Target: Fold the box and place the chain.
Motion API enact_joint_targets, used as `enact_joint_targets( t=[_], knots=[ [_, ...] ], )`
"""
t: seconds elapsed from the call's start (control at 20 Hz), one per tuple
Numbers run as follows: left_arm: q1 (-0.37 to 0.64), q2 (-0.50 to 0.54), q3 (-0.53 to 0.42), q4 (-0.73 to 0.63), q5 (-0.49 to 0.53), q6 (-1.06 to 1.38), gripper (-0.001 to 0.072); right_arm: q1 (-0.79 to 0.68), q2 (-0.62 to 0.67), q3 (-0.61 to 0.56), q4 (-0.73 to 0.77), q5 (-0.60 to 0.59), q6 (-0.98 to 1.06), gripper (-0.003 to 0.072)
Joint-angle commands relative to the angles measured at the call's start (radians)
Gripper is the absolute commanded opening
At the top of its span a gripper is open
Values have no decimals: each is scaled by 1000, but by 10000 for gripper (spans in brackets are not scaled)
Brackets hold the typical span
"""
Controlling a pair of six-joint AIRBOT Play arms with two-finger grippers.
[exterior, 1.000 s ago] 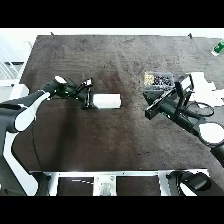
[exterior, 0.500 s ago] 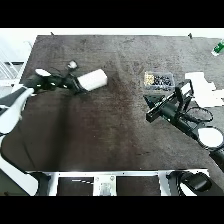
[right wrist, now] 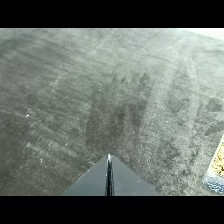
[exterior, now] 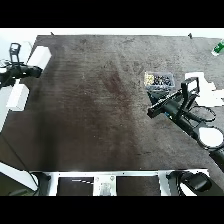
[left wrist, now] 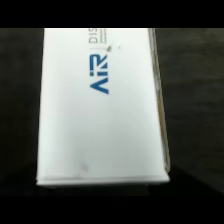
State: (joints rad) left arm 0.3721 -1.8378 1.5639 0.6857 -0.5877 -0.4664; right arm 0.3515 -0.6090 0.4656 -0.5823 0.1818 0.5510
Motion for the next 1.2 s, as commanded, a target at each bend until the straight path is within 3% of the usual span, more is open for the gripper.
enact_joint_targets(
  t=[0.0, 0.1, 0.25, 0.55, 0.9, 0.95, 1.0, 1.05, 1.15],
  knots=[
    [53, -96, 160, 225, -104, -225, 16, 0, 1, 0, 7, -18, 25, 12],
    [64, -151, 253, 331, -118, -354, 16, 0, 1, 0, 7, -18, 26, 12],
    [73, -196, 321, 333, -108, -372, 17, 0, 1, 0, 6, -18, 52, 12],
    [73, -259, 322, 313, -50, -371, 18, 1, 1, 0, 7, -17, 76, 12],
    [72, -261, 322, 281, 5, -363, 21, 1, 1, 0, 7, -18, 78, 12],
    [72, -261, 322, 280, 3, -362, 100, 1, 1, 0, 7, -18, 78, 12],
    [72, -261, 322, 281, -1, -362, 374, 1, 1, 0, 7, -18, 78, 12],
    [72, -261, 322, 281, -7, -357, 434, 1, 1, 0, 7, -18, 78, 12],
    [72, -261, 322, 281, -16, -334, 434, 1, 1, 0, 7, -18, 78, 12]
  ],
)
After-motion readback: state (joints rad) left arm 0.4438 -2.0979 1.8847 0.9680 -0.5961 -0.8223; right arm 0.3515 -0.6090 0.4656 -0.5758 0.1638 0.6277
